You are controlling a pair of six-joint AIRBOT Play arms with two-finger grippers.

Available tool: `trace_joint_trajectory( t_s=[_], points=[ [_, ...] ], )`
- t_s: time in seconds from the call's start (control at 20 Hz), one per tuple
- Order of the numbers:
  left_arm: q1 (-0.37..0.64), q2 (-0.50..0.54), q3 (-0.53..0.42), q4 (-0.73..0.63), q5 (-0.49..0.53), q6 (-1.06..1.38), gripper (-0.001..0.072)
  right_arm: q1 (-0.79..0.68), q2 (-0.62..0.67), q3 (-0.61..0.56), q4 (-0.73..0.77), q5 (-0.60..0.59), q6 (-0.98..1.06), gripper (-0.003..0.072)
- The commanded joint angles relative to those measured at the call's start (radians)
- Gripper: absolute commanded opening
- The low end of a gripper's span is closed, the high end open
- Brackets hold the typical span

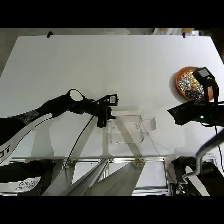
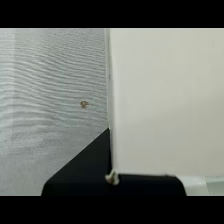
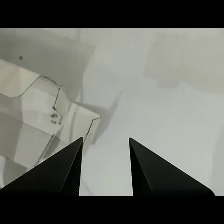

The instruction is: Fold the box and place the chain.

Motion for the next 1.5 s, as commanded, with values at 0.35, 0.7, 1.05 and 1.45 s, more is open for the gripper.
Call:
trace_joint_trajectory(
  t_s=[0.35,0.7,1.05,1.45],
  points=[
    [0.000,0.000,-0.001,0.003,-0.003,0.000,0.0011,0.211,-0.034,-0.160,0.180,0.046,-0.539,0.0012],
    [0.000,0.000,-0.001,0.003,-0.004,0.000,0.0011,0.500,-0.108,-0.237,0.031,-0.044,-0.650,0.0013],
    [0.000,0.000,-0.001,0.003,-0.014,0.000,0.0011,0.715,-0.016,-0.400,-0.080,-0.461,-0.668,0.0700],
    [0.000,0.000,-0.001,0.003,-0.019,0.000,0.0011,0.785,-0.093,-0.509,-0.154,-0.637,-0.664,0.0698]
  ],
)
